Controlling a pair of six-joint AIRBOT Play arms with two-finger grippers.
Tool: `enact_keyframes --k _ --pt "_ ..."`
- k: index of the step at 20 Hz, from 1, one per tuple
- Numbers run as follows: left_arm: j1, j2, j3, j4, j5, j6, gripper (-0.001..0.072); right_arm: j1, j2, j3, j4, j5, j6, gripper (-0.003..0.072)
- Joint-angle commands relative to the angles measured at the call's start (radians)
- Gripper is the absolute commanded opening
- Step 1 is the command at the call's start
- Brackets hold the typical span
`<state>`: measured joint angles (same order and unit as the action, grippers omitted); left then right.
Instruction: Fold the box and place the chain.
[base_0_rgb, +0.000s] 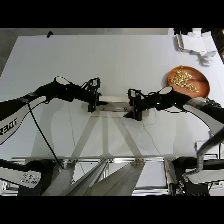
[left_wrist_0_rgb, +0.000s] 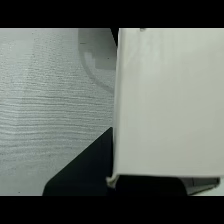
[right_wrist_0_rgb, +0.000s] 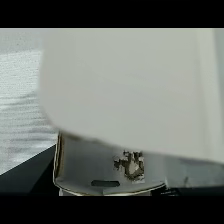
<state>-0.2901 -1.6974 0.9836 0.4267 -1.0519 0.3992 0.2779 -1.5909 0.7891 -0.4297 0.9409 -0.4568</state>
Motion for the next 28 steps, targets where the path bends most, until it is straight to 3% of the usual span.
enact_keyframes --k 1,5,6,8,9,11,15,19,20,21,22,25,28 --pt "0.0 -0.001 0.0 0.0 0.001 0.0 0.0007 0.001 -0.001 0.0 0.0 0.003 0.0 0.04" --pt "0.0 -0.001 0.0 -0.005 0.011 0.008 0.0008 0.001 -0.001 0.0 0.0 0.003 0.0 0.04" --pt "0.0 -0.001 0.0 -0.008 0.018 0.005 0.0059 0.001 -0.001 0.0 0.0 0.003 0.0 0.04" --pt "0.003 0.0 0.0 -0.007 0.011 -0.006 0.0348 0.001 -0.001 0.0 0.0 0.003 0.0 0.04" --pt "0.003 0.003 0.0 -0.007 0.008 -0.007 0.0421 0.001 -0.001 0.0 0.0 0.003 0.0 0.04" --pt "0.006 0.026 0.0 0.008 0.004 -0.007 0.0426 0.001 -0.001 0.0 0.0 0.002 0.0 0.04" --pt "0.089 0.125 0.0 0.089 -0.061 -0.05 0.0425 0.001 -0.001 0.001 0.0 0.003 0.0 0.04" --pt "0.136 0.232 0.0 0.399 -0.125 -0.322 0.0421 0.001 -0.001 0.0 0.0 0.002 0.0 0.04" --pt "0.125 0.252 0.0 0.457 -0.162 -0.401 0.0378 0.001 -0.001 0.0 0.0 0.002 0.0 0.04" --pt "0.109 0.263 0.0 0.478 -0.204 -0.462 0.0199 0.001 -0.001 0.0 0.0 0.002 0.0 0.04" --pt "0.087 0.267 0.0 0.47 -0.25 -0.478 0.0002 0.001 -0.001 0.0 0.0 0.003 0.0 0.04" --pt "-0.003 0.265 -0.003 0.352 -0.282 -0.484 0.0008 0.001 -0.001 0.0 0.0 0.002 0.0 0.04" --pt "-0.056 0.264 -0.004 0.166 -0.168 -0.486 0.0008 0.001 -0.001 0.0 0.0 0.002 0.0 0.04"
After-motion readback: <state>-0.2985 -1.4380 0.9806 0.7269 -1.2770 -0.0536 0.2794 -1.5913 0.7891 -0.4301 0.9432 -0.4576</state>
